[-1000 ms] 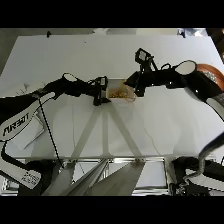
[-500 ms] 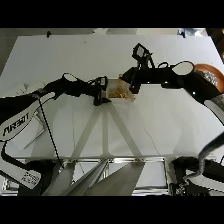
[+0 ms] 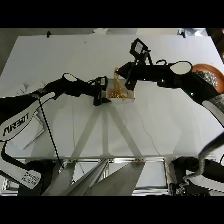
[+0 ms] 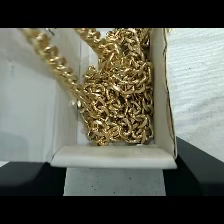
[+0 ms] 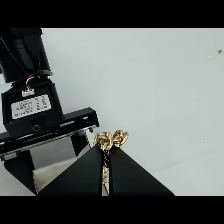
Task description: Fold the box and place the chain.
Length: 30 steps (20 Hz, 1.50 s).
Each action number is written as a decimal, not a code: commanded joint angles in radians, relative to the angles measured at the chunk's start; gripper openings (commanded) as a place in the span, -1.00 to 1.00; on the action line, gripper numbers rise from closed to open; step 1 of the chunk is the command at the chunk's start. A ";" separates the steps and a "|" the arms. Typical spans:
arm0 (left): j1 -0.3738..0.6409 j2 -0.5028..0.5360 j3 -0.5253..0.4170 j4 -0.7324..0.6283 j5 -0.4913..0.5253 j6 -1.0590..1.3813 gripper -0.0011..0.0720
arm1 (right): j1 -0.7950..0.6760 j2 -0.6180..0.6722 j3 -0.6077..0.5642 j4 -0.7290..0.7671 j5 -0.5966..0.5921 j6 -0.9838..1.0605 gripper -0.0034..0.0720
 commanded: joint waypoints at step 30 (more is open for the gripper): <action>0.001 0.000 0.000 0.000 0.000 0.000 -0.08 | 0.091 0.165 -0.123 -0.577 0.064 0.158 0.16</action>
